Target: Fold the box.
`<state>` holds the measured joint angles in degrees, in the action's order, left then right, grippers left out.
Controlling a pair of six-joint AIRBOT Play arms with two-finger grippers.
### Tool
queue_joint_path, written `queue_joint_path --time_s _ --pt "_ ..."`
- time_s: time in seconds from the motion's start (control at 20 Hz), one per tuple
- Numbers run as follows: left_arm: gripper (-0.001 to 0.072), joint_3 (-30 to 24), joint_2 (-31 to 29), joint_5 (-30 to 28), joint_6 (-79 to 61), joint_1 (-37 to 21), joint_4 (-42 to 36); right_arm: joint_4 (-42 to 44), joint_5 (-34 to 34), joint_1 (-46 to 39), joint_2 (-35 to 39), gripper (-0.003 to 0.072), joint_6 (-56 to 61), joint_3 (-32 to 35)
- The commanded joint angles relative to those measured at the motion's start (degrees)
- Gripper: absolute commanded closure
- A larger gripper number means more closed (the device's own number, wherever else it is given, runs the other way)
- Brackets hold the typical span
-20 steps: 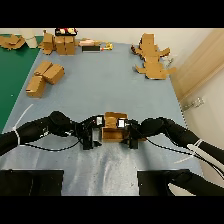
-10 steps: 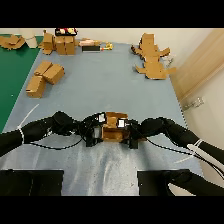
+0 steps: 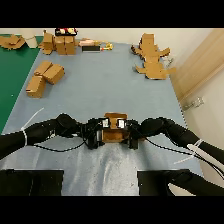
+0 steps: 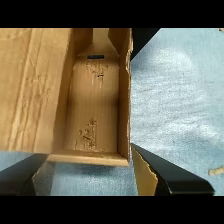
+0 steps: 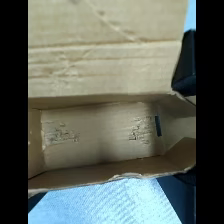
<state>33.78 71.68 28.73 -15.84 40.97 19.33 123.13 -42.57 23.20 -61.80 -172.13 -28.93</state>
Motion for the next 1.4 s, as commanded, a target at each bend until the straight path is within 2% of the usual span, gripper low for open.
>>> queue_joint_path --time_s 0.0,0.3,0.8,0.85,0.9,1.35 --pt "0.0007 0.09 0.11 0.13 -0.63 0.48 -0.02 0.04 0.09 0.02 -0.02 0.0215 0.2 -0.02" --pt "0.0008 0.09 0.61 -2.89 -0.17 0.35 -0.02 0.04 0.09 0.02 -0.02 0.0215 0.2 -0.02" --pt "0.0009 1.03 1.92 -1.77 1.51 0.31 0.48 0.02 0.11 0.02 -0.02 0.0215 0.2 -0.02" --pt "0.0069 1.03 1.99 -1.75 1.46 0.31 0.48 0.02 0.11 0.02 -0.02 0.0215 0.2 -0.02" --pt "0.0161 1.03 2.03 -1.62 1.46 0.37 1.05 0.02 0.09 0.02 -0.02 0.0215 0.2 -0.02" --pt "0.0166 1.03 2.03 -1.73 1.51 0.37 2.8 0.04 0.07 0.02 -0.02 0.0215 0.2 -0.04"
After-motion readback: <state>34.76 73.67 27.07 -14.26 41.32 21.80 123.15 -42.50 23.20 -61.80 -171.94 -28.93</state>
